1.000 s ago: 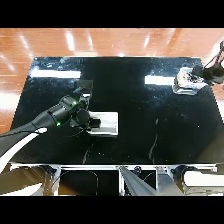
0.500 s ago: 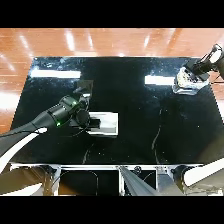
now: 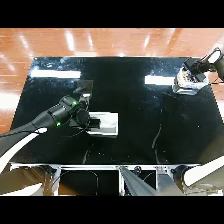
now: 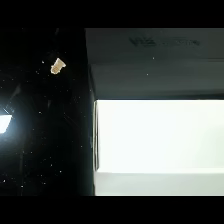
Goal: Fold the box and place the chain.
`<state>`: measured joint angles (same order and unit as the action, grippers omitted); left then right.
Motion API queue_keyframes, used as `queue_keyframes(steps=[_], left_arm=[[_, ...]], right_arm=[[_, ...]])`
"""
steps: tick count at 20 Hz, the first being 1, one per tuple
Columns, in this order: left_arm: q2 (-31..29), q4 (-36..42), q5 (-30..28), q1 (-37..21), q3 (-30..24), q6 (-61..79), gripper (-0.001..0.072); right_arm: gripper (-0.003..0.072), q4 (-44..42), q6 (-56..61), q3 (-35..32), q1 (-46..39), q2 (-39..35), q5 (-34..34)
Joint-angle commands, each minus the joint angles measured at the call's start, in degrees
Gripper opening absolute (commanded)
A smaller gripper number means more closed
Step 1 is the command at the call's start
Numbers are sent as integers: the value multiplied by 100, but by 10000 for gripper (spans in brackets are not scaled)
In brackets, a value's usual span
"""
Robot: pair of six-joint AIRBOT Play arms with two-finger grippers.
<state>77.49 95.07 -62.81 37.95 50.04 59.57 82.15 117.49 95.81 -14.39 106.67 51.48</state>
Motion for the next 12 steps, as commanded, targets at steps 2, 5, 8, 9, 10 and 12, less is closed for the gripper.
queue_keyframes(steps=[2, 5, 8, 9, 10, 12], left_arm=[[-2, -4, 4, -4, 0, 2, 25], [-2, -2, 2, -2, 0, 2, 25], [-2, -2, 2, -2, 0, 2, 25], [-2, -2, 2, -2, 0, 2, 25], [-2, -2, 2, -2, 0, 2, 25], [-2, -2, -4, -2, 0, 2, 25]], right_arm=[[418, -68, 136, 7, -37, 52, -122], [418, -332, 116, 7, -35, 201, -127], [418, -699, 7, 7, -17, 389, -238], [416, -791, -20, 7, -17, 431, -260], [280, -822, -85, 7, -17, 439, -264], [21, -887, -466, 50, -22, 389, -212]])
